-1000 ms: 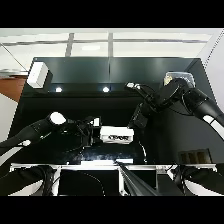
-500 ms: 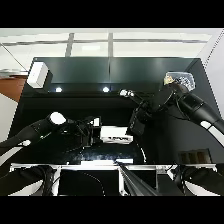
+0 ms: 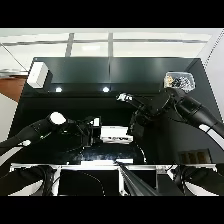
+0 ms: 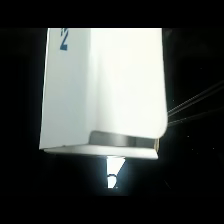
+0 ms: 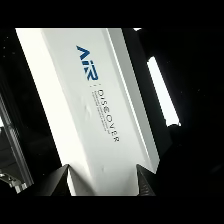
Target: Fold the box and place the chain.
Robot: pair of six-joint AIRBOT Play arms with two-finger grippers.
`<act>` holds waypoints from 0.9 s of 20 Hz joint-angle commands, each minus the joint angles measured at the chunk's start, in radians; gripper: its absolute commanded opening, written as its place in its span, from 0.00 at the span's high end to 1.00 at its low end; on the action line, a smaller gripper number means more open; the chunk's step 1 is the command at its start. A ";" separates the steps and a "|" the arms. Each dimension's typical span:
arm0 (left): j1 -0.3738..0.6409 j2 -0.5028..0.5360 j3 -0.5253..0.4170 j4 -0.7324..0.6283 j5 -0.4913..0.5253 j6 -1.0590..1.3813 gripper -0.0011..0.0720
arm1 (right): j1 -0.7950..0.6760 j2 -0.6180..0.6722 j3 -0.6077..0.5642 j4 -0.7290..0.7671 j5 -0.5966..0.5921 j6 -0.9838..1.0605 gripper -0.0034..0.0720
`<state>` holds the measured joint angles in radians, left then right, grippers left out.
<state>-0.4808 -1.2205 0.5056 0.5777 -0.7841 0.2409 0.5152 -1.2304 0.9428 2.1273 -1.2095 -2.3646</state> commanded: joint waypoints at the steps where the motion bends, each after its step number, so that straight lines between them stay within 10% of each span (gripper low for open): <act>1: -0.001 -0.001 -0.001 -0.002 0.006 -0.003 0.44 | -0.037 0.029 -0.018 0.074 -0.033 -0.031 0.32; 11: -0.001 -0.001 -0.001 -0.006 0.021 -0.013 0.44 | -0.063 0.118 -0.140 0.147 0.174 -0.163 0.33; 12: -0.001 -0.001 -0.001 -0.006 0.020 -0.013 0.44 | -0.053 0.118 -0.146 0.139 0.167 -0.165 0.54; 18: -0.001 -0.001 -0.001 -0.006 0.021 -0.013 0.44 | -0.008 0.118 -0.208 0.133 0.206 -0.160 0.69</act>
<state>-0.4812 -1.2205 0.5053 0.5713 -0.7639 0.2283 0.4889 -1.1118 0.7574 2.2665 -1.0405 -2.5271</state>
